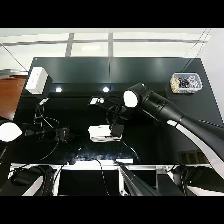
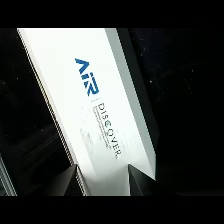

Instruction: Fold the box and place the chain.

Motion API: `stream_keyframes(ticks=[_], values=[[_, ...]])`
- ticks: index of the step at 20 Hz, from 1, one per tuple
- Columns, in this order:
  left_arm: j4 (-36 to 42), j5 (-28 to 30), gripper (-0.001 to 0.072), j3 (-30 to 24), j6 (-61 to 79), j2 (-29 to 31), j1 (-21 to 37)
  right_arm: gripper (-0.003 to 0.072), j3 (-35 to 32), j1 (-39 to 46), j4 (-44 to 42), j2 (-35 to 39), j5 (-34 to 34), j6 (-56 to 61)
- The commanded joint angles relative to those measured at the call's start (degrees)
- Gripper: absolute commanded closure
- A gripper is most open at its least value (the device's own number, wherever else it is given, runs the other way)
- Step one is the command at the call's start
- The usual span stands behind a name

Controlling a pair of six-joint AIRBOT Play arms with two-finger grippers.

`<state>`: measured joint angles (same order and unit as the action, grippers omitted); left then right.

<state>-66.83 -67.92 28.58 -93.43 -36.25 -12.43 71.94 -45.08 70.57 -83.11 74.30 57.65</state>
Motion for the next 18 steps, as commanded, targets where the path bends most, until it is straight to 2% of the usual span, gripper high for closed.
stream_keyframes(ticks=[1,18], values=[[-0.02,0.04,0.0013,-0.02,0.02,-0.04,0.04,0.0338,0.0,-0.04,0.02,-0.04,0.0,0.02],[-0.02,0.24,0.0013,-0.02,0.0,-0.04,0.07,0.0338,-0.13,-2.91,4.9,-0.09,-2.58,0.72]])
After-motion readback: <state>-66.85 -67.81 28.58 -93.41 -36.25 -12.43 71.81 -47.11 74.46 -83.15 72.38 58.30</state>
